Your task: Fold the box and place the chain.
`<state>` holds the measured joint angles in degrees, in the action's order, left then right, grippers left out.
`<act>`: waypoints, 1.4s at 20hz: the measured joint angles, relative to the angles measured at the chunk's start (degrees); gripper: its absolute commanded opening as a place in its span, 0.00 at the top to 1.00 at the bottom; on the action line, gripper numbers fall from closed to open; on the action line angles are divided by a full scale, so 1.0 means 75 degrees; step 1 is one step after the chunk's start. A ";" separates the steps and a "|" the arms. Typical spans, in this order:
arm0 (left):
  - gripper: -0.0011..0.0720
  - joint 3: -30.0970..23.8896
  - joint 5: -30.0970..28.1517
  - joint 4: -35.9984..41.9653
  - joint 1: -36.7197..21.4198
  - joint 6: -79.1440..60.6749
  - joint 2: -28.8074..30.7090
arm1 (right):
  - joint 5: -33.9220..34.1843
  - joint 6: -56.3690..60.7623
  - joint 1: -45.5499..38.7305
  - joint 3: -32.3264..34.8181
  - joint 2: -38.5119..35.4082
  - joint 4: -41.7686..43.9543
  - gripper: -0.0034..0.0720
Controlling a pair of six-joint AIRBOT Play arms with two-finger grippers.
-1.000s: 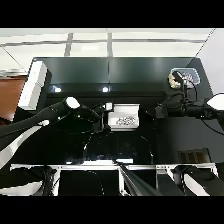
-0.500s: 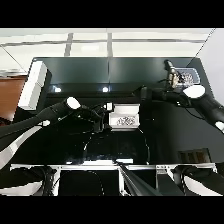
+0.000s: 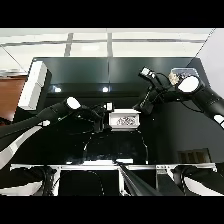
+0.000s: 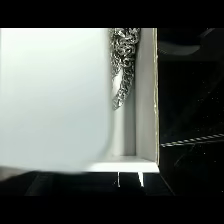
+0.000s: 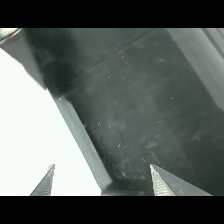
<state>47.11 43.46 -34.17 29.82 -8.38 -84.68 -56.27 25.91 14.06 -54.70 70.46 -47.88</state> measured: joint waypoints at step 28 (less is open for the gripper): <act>0.48 0.0000 0.0006 -0.0015 0.0000 0.0006 0.0000 | -0.0597 -0.0813 0.0784 0.0312 -0.0003 -0.0405 0.72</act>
